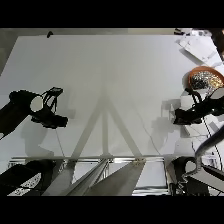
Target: Fold the box and place the chain.
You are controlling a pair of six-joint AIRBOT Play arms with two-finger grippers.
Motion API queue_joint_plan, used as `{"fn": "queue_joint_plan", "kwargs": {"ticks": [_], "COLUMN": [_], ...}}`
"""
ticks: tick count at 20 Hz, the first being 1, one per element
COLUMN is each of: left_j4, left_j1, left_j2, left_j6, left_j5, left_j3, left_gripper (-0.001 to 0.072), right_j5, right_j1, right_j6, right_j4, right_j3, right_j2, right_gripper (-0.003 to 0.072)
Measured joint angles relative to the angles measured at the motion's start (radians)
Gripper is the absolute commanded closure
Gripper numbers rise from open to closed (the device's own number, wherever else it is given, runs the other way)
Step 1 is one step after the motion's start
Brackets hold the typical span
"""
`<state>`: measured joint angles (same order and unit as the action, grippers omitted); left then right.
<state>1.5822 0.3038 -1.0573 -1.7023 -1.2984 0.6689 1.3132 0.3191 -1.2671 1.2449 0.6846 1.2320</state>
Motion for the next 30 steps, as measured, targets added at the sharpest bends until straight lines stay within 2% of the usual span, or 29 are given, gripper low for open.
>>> {"fn": "queue_joint_plan", "kwargs": {"ticks": [5, 10, 14, 17, 18, 19, 20, 21, 25, 30], "left_j4": [0.000, 0.000, 0.000, 0.000, 0.000, 0.000, 0.000, 0.000, 0.000, 0.000], "left_j1": [0.000, 0.000, 0.000, 0.000, 0.000, 0.000, 0.000, 0.000, 0.000, 0.000], "left_j2": [0.000, 0.000, 0.000, 0.000, 0.000, 0.000, 0.000, 0.000, 0.000, 0.000], "left_j6": [0.000, 0.000, 0.000, 0.000, 0.000, 0.000, 0.000, 0.000, 0.000, 0.000], "left_j5": [0.000, 0.000, 0.000, 0.000, 0.000, 0.000, 0.000, 0.000, 0.000, 0.000], "left_j3": [0.000, 0.000, 0.000, 0.000, 0.000, 0.000, 0.000, 0.000, 0.000, 0.000], "left_gripper": [0.0697, 0.0697, 0.0697, 0.0697, 0.0697, 0.0697, 0.0697, 0.0697, 0.0697, 0.0697], "right_j5": [0.026, 0.097, 0.225, 0.290, 0.299, 0.297, 0.286, 0.265, 0.167, 0.122], "right_j1": [0.000, 0.000, 0.000, 0.001, 0.005, 0.012, 0.026, 0.048, 0.195, 0.427], "right_j6": [-0.002, -0.005, 0.010, 0.014, 0.013, 0.013, 0.014, 0.014, 0.064, 0.194], "right_j4": [-0.012, -0.112, -0.120, 0.031, 0.110, 0.177, 0.242, 0.293, 0.404, 0.418], "right_j3": [0.000, 0.047, 0.222, 0.406, 0.467, 0.513, 0.553, 0.580, 0.631, 0.646], "right_j2": [0.000, 0.000, 0.000, 0.000, 0.000, 0.000, 0.000, 0.001, 0.032, 0.167], "right_gripper": [0.0677, 0.0678, 0.0678, 0.0667, 0.0557, 0.0328, 0.0182, 0.0134, 0.0128, 0.0128]}}
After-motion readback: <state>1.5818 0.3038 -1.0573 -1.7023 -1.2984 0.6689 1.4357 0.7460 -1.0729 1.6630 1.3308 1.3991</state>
